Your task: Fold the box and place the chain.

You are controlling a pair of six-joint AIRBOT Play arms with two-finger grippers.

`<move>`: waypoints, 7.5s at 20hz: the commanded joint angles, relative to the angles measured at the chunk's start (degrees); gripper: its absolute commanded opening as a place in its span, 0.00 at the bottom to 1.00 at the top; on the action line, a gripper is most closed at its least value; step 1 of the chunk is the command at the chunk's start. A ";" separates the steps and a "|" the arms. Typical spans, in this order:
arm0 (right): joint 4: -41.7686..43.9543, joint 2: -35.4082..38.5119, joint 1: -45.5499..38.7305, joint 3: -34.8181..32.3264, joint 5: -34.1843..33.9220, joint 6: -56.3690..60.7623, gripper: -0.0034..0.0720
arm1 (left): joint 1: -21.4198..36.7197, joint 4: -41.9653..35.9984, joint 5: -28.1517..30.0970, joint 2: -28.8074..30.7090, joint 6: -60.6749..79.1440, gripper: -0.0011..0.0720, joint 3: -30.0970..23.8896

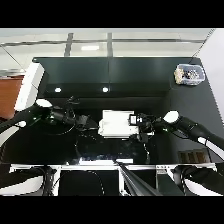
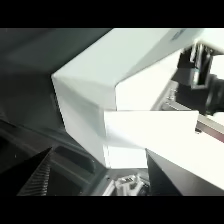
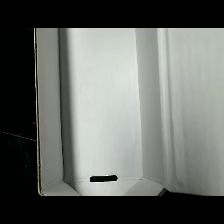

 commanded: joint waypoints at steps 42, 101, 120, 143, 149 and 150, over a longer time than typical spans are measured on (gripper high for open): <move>0.02 0.00 0.04 0.02 -0.07 0.04 0.11 | -30.49 48.41 10.71 0.15 -63.63 0.54 17.64; 0.02 0.00 0.04 0.02 -0.04 0.04 0.11 | -39.60 61.13 9.09 -5.07 -86.44 0.04 22.49; -8.33 8.00 -0.81 0.02 4.22 7.15 0.82 | -39.60 61.68 8.09 -5.05 -84.35 0.05 22.49; 6.25 2.84 4.59 0.02 -2.25 7.45 0.21 | -39.60 61.66 8.04 -5.07 -84.35 0.05 22.49; 5.14 2.84 4.57 -0.02 -1.97 9.31 0.52 | -39.60 61.64 8.20 -5.07 -84.35 0.05 22.49; 4.81 2.84 4.57 0.00 -1.88 9.31 0.21 | -39.60 61.64 8.20 -5.07 -84.35 0.05 22.49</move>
